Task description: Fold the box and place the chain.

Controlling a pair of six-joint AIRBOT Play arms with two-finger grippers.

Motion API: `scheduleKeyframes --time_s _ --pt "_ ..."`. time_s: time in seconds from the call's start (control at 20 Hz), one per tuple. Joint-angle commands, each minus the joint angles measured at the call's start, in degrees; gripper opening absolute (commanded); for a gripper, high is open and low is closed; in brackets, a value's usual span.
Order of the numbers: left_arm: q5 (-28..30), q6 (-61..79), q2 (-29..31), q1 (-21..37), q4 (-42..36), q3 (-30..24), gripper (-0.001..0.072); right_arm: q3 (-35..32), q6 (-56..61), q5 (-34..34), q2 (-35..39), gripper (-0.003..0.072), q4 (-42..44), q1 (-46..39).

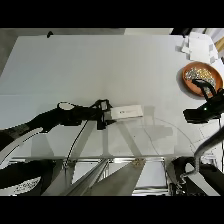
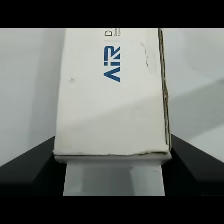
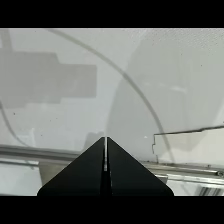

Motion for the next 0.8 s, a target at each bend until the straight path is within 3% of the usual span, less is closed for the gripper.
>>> scheduleKeyframes --time_s 0.0,0.25,0.4,0.75 --pt "4.1 -9.7 7.4 5.1 1.3 0.0 0.0006 0.0 0.0 0.0 0.0 0.0018 0.0 0.0" --pt "5.1 -27.9 20.2 19.6 11.6 0.0 0.0004 0.0 0.0 0.0 0.0 0.0018 0.0 0.0" --pt "4.9 -41.2 26.7 30.1 24.3 0.0 0.0002 0.0 0.0 0.0 0.0 0.0018 0.0 0.0" --pt "2.5 -59.1 35.9 52.2 40.7 0.0 0.0002 0.0 0.0 0.0 0.0 0.0018 0.0 0.0"
